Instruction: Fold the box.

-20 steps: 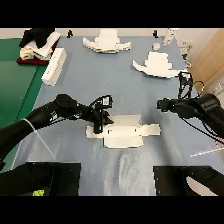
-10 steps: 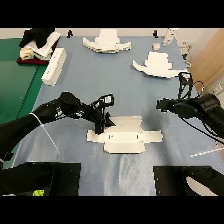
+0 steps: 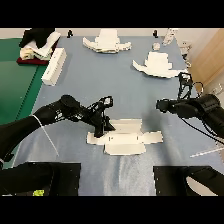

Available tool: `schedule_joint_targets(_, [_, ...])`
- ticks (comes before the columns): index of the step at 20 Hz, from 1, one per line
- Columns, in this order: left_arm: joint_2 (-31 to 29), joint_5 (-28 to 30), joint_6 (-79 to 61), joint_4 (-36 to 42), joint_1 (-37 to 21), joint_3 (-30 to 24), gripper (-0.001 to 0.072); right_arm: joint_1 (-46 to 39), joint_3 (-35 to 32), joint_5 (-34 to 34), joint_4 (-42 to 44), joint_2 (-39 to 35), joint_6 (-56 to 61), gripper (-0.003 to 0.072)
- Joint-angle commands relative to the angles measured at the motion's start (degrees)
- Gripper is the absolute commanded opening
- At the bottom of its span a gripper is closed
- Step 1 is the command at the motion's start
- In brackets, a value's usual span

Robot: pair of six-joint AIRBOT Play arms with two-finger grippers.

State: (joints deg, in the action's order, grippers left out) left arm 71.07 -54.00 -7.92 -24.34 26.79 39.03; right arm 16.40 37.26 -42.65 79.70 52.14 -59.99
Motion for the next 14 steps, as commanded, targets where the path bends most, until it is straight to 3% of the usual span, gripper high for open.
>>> schedule_joint_targets(1, [0.0,-0.6,0.0,-0.6,0.0,-0.2,0.0013,0.0,0.0,-1.5,2.1,0.0,0.0,0.0231])
schedule_joint_targets(2, [0.0,-0.6,0.0,-0.5,0.0,-0.2,0.0013,0.0,0.0,-2.7,3.8,0.0,-0.5,0.0086])
schedule_joint_targets(3, [0.0,-0.6,0.0,-0.6,0.0,-0.2,0.0013,0.0,0.0,-4.3,6.0,-0.1,-2.5,0.0000])
schedule_joint_targets(9, [0.0,-0.6,0.0,-0.5,0.0,-0.2,0.0013,4.3,0.0,-22.4,15.0,-6.1,-8.5,-0.0002])
schedule_joint_targets(12, [0.0,-0.6,0.0,-0.5,0.0,-0.2,0.0013,14.6,-0.2,-29.3,19.4,-11.0,-9.0,-0.0003])
schedule_joint_targets(14, [0.0,-0.6,0.0,-0.5,0.0,-0.2,0.0014,24.6,-0.3,-30.3,20.7,-13.2,-8.7,-0.0003])
